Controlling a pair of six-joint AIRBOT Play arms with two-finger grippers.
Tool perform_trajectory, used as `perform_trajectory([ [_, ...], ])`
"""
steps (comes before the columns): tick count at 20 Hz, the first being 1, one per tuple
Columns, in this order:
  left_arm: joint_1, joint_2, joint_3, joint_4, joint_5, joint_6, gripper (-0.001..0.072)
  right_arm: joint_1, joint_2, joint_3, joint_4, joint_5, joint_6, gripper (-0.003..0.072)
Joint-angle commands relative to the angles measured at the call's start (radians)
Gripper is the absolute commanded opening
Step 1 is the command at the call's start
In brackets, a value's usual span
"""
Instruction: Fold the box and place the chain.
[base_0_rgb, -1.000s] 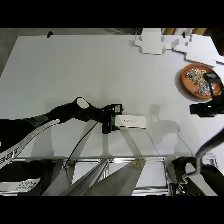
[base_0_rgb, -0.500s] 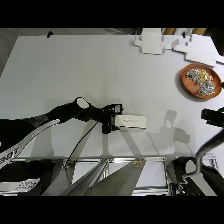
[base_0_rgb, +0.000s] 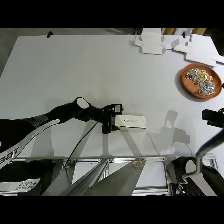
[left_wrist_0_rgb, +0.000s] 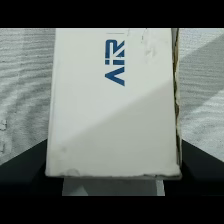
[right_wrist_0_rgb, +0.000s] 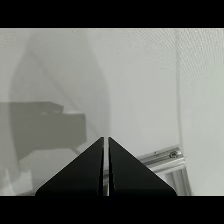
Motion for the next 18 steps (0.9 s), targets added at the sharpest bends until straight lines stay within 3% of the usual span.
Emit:
perform_trajectory([
  [1, 0.004, 0.005, 0.000, 0.014, -0.011, 0.000, 0.0210, 0.000, 0.000, 0.000, 0.000, 0.000, 0.000, 0.0031],
  [5, 0.056, 0.114, 0.000, 0.032, -0.023, -0.140, 0.0212, 0.000, 0.000, 0.000, 0.000, 0.000, 0.000, 0.0031],
  [8, 0.180, 0.270, 0.000, 0.113, -0.030, -0.289, 0.0211, -0.001, 0.000, 0.000, 0.000, 0.000, 0.000, 0.0031],
  [14, 0.571, 0.592, 0.000, 0.445, -0.032, -0.664, 0.0208, 0.000, 0.000, 0.000, 0.000, 0.000, 0.000, 0.0031],
  [18, 0.848, 0.700, 0.000, 0.543, -0.010, -0.832, 0.0204, 0.000, 0.000, 0.000, 0.000, 0.000, 0.000, 0.0031],
])
